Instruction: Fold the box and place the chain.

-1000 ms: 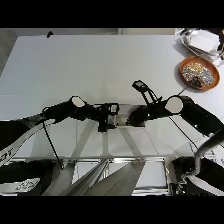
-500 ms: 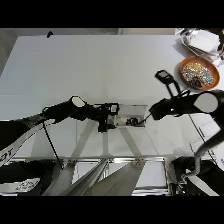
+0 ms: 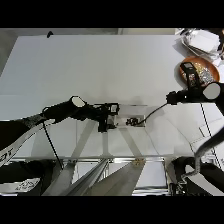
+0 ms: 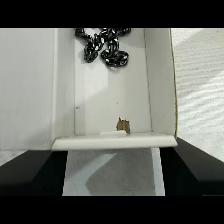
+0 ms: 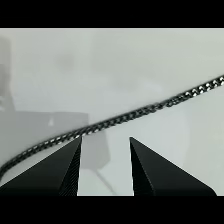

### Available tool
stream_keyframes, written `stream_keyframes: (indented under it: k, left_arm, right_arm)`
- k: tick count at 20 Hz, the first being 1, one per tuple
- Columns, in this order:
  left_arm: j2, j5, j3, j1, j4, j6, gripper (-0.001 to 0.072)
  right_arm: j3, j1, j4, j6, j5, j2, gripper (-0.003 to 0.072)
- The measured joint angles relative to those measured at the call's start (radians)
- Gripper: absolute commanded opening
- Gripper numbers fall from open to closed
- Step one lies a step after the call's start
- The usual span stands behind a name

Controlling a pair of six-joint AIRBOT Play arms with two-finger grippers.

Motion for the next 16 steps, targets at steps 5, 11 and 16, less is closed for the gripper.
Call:
stream_keyframes:
  k: [5, 11, 16]
  left_arm:
    - [0.000, 0.000, 0.000, 0.000, 0.000, 0.000, 0.0320]
    - [0.000, 0.000, 0.000, 0.000, 0.000, 0.000, 0.0320]
    - [0.000, 0.000, 0.000, 0.000, 0.000, 0.000, 0.0320]
  right_arm:
    - [0.023, -0.018, -0.043, 0.063, -0.051, -0.143, 0.0367]
    - [0.042, -0.021, -0.095, 0.123, -0.060, -0.223, 0.0364]
    - [0.044, -0.021, -0.132, 0.184, -0.062, -0.264, 0.0354]
